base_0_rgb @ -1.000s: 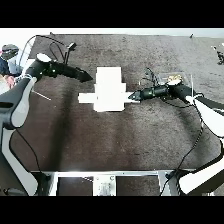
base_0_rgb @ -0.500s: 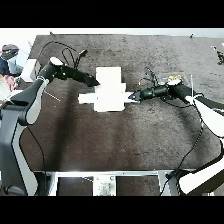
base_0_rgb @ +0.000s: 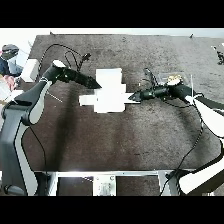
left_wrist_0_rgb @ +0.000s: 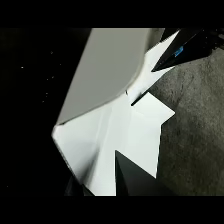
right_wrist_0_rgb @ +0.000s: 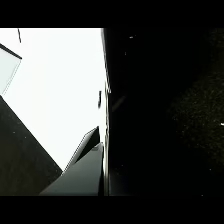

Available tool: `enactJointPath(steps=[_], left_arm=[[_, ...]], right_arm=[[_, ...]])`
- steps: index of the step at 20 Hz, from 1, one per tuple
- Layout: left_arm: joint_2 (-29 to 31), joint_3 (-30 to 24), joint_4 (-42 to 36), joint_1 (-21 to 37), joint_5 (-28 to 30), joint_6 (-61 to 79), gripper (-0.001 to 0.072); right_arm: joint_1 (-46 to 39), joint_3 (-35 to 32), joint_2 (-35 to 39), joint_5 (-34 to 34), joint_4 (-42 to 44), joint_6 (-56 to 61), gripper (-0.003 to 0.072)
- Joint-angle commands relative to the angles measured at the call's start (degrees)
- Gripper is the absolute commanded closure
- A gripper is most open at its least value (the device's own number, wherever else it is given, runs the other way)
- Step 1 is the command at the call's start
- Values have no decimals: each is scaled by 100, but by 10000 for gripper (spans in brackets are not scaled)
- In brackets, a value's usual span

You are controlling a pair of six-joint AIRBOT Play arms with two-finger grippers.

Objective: Fold the box and place the chain.

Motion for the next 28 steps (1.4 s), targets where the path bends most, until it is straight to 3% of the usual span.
enactJointPath(steps=[1,8,9,10,11,12,13,20,28], left_arm=[[-9,7,-17,4,-160,208,547],[-9,7,-20,4,-599,1252,545],[-9,7,-20,4,-599,1366,562],[-9,7,-20,4,-560,1473,680],[-9,7,-20,4,-538,1574,697],[-9,7,-17,4,-544,1698,698],[-9,7,-13,4,-538,1797,698],[-9,7,63,4,-317,3069,697],[-9,0,203,4,254,3803,698]], right_arm=[[4,4,-4,4,-122,-2,679],[4,4,-4,2,-109,-2,678],[4,4,-4,2,-66,-2,678],[4,4,-4,4,-22,-4,677],[4,4,-2,2,22,-4,611],[4,4,-4,7,46,-4,472],[4,4,0,22,90,-11,440],[-437,7,734,-267,645,-221,439],[-323,7,1016,-319,345,-264,438]])
